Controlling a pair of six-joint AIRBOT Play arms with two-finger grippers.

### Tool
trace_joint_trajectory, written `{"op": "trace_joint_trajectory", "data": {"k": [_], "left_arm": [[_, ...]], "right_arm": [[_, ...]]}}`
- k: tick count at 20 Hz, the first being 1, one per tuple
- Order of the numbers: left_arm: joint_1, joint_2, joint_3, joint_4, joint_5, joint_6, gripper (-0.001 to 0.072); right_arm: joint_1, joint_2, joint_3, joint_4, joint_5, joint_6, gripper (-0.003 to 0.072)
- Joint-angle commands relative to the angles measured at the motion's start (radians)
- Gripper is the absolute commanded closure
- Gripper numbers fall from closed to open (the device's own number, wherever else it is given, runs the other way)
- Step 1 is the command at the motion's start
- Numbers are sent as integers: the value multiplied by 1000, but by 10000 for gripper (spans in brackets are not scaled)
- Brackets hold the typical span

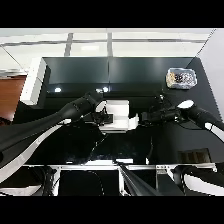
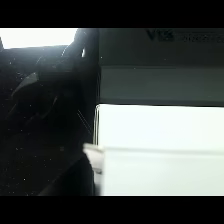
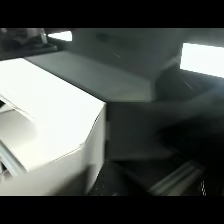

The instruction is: Fold the box and place the chain.

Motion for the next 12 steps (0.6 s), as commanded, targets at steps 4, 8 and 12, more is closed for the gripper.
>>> {"op": "trace_joint_trajectory", "data": {"k": [4, 8, 12], "left_arm": [[0, -1, 0, 0, 2, 0, 683], [0, -1, 0, 0, 2, 0, 682], [0, -1, 0, 1, 2, 0, 682]], "right_arm": [[21, -4, 40, 4, 44, 4, 74], [87, -4, 51, 1, 41, 15, 76], [168, -4, 105, -80, -36, 114, 213]]}}
